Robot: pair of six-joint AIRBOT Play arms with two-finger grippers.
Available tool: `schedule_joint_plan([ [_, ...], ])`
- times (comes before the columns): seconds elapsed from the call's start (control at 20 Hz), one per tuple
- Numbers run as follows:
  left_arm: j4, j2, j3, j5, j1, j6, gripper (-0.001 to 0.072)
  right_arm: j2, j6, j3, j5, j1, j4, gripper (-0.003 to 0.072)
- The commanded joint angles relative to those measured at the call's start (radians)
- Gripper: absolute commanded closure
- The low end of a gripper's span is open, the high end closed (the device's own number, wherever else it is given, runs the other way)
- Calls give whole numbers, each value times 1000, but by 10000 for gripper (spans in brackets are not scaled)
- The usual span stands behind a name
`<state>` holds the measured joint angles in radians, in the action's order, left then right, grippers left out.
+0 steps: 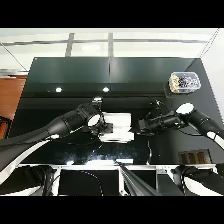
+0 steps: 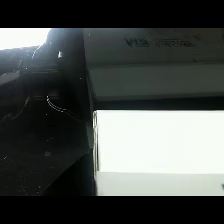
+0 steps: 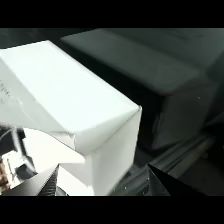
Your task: Fold the box and place the chain.
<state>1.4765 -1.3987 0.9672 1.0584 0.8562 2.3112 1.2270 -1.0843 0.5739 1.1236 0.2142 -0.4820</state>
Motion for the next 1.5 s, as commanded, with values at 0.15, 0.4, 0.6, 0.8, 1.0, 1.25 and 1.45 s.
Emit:
schedule_joint_plan([
  [0.15, 0, 0, 0, -2, 0, 0, 685, 0, -351, 101, -194, 214, -265, 56],
  [0.4, 0, 0, 0, -2, 0, 0, 685, 0, -542, 192, -211, 309, -439, 57],
  [0.6, 0, 0, 0, -2, 0, 0, 685, 1, -683, 231, -208, 365, -558, 197],
  [0.8, 0, 0, 0, -2, 0, 0, 685, 34, -905, 317, -92, 443, -795, 198],
  [1.0, 0, 0, 0, -2, 0, 0, 685, 65, -1033, 346, -41, 533, -868, 361],
  [1.25, 4, 0, 0, -3, 0, 0, 684, 94, -1110, 348, -71, 566, -880, 381],
  [1.45, 4, 0, 0, -3, 0, 0, 684, 100, -1140, 348, -69, 566, -880, 382],
])
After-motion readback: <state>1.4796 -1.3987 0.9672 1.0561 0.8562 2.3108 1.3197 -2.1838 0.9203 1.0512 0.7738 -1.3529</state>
